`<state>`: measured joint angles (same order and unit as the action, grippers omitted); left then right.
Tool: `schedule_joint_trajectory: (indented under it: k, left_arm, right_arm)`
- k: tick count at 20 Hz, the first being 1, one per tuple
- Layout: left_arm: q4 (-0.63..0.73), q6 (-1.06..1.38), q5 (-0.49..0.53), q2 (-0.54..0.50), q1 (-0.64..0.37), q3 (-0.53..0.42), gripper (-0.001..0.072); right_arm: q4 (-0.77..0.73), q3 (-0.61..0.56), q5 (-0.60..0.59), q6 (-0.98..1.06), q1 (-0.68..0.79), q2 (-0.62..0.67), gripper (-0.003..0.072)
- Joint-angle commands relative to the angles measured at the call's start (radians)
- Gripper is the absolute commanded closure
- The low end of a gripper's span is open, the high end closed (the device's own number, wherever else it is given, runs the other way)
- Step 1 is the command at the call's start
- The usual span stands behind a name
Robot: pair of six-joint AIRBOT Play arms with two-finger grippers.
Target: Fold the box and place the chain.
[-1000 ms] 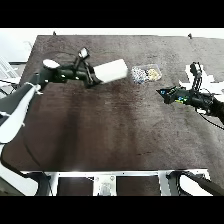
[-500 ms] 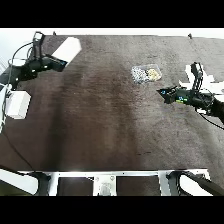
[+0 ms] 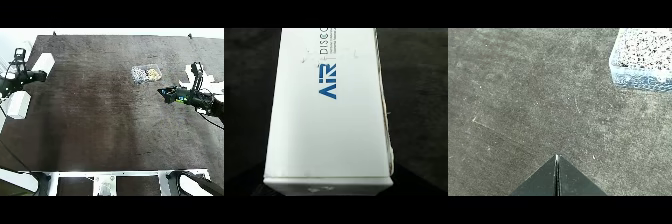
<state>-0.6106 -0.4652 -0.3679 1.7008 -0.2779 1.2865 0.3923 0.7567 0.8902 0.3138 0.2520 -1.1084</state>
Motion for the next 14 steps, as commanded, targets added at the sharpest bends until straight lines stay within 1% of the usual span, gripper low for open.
schedule_joint_trajectory:
  k: [1, 6, 10, 14]
  left_arm:
    - [-0.046, -0.024, 0.093, 0.000, -0.023, -0.049, 0.0689]
    - [-0.049, -0.013, 0.124, 0.008, -0.023, -0.055, 0.0689]
    - [-0.048, -0.005, 0.119, 0.044, -0.023, -0.051, 0.0688]
    - [-0.033, 0.002, 0.122, 0.045, -0.023, -0.051, 0.0689]
  right_arm:
    - [-0.002, -0.001, -0.001, 0.000, -0.001, 0.001, 0.0674]
    - [-0.002, -0.001, -0.001, 0.000, -0.001, 0.001, 0.0674]
    - [-0.008, -0.001, -0.001, 0.000, -0.001, 0.001, 0.0674]
    - [-0.012, -0.001, -0.001, 0.000, -0.001, 0.001, 0.0674]
